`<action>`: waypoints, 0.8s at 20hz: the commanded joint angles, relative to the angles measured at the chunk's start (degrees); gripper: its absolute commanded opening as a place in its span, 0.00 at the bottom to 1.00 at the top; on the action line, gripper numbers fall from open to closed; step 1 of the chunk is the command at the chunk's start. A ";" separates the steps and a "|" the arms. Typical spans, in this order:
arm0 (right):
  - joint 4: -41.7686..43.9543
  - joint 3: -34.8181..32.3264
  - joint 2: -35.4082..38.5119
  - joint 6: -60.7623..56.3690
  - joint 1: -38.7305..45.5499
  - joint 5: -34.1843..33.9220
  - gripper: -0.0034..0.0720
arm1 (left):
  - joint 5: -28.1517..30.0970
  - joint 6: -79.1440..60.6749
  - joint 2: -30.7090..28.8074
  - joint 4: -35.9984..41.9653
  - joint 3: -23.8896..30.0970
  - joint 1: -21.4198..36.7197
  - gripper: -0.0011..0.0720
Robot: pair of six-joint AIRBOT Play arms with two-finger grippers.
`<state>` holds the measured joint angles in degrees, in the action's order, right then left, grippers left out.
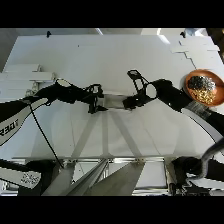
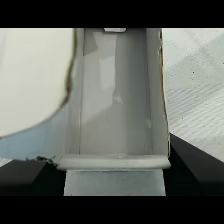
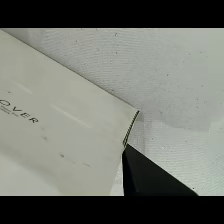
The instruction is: Fold the box and place the chain.
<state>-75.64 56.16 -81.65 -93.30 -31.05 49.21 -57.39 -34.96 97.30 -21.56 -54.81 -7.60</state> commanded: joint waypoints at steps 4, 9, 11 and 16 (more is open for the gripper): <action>-4.79 0.04 0.00 -8.07 -0.02 0.96 0.30 | 0.15 0.09 0.00 0.11 -0.07 -0.02 0.46; -9.77 0.04 -0.07 -18.34 -0.39 0.98 0.39 | 0.15 0.09 0.00 0.11 -0.07 -0.02 0.46; -14.23 0.04 -0.13 -23.04 -1.40 0.98 0.39 | 0.15 0.09 0.00 0.11 -0.07 -0.02 0.46; -17.77 0.04 -2.03 -28.35 -3.67 0.96 0.38 | 0.15 0.09 0.00 0.11 -0.07 -0.02 0.46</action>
